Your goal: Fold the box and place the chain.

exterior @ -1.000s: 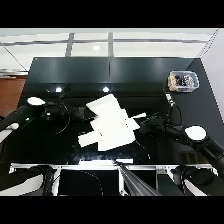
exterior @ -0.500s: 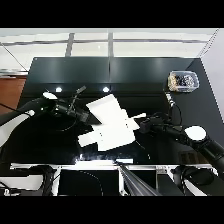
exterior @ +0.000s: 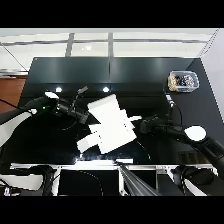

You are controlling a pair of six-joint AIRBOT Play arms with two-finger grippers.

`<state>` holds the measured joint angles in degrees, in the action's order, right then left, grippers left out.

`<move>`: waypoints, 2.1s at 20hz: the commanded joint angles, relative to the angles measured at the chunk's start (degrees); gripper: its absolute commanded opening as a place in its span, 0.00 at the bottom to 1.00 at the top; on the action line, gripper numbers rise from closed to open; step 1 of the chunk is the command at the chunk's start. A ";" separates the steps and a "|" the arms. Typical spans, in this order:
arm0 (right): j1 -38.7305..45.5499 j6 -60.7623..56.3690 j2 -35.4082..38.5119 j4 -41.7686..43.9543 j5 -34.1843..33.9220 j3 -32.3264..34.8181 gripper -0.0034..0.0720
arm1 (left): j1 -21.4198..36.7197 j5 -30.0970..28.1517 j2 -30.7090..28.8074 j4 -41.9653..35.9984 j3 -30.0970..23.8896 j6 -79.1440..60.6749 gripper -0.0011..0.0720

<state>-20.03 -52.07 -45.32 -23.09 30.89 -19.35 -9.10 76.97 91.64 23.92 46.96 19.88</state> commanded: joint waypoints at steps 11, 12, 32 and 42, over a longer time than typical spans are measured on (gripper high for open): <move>17.09 4.76 -0.02 -38.84 31.23 -17.68 0.90 | -9.03 -7.39 -8.22 16.70 1.66 -14.01 0.05; 17.09 5.70 -0.02 -40.63 31.36 -17.62 0.90 | -9.97 -10.40 -9.11 14.97 1.66 -15.72 0.05; -0.15 16.61 -0.55 -41.92 18.78 -6.86 0.90 | -19.32 -32.92 -13.18 8.20 -7.89 -33.05 0.05; -7.23 33.62 -2.73 -31.54 19.21 -4.13 0.90 | -19.37 -32.83 -13.18 8.20 -7.87 -33.00 0.06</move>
<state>-26.28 -28.67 -46.65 -59.83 48.53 -23.88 -28.45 44.34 78.43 31.97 39.09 -13.10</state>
